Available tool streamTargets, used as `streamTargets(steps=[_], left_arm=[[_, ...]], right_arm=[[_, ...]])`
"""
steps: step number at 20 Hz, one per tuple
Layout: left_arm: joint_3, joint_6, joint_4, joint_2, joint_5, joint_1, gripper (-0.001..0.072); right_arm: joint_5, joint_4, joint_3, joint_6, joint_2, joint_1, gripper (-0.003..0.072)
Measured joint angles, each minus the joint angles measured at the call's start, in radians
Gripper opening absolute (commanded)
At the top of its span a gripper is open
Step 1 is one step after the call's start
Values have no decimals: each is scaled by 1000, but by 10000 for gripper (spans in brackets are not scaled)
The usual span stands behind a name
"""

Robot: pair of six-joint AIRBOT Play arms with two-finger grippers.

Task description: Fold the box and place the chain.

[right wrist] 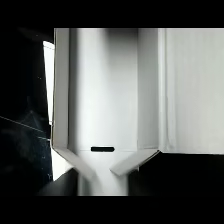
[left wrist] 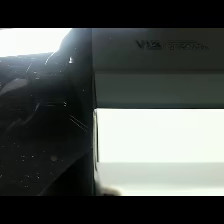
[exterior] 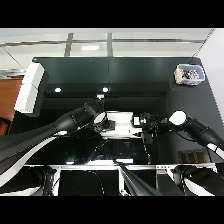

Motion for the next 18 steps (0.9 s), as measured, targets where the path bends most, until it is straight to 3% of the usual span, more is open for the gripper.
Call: streamTargets(steps=[9,18], left_arm=[[0,3,1,0,0,0,25],[0,0,1,0,4,0,25]], right_arm=[[6,165,0,6,-34,14,129],[-111,237,0,6,-83,88,128]])
